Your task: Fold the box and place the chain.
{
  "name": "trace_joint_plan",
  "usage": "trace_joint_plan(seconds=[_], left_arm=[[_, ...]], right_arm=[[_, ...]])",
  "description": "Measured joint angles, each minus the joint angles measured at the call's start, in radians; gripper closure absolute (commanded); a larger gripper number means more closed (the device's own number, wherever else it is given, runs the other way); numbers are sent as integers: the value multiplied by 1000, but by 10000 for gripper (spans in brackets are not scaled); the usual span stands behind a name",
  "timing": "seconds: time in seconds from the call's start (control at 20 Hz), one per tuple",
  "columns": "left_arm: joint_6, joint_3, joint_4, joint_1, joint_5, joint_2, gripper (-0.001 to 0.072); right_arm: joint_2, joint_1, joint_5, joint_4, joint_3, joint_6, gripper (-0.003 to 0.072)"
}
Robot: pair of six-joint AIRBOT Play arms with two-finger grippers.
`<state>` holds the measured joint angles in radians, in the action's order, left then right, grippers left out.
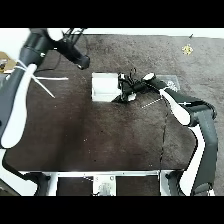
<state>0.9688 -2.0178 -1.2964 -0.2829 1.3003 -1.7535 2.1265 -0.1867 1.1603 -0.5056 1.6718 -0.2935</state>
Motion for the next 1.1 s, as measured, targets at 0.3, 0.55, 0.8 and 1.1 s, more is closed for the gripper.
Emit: trace_joint_plan(seconds=[0.3,0.55,0.8,1.1], left_arm=[[-601,161,493,218,22,-67,228],[-940,227,699,291,84,-210,33],[-1157,262,759,297,111,-313,-7],[-1329,304,777,249,104,-348,-6]], right_arm=[[0,0,0,0,0,0,362],[0,0,0,0,0,0,362],[0,0,0,0,0,0,362],[0,0,0,0,0,0,362]])
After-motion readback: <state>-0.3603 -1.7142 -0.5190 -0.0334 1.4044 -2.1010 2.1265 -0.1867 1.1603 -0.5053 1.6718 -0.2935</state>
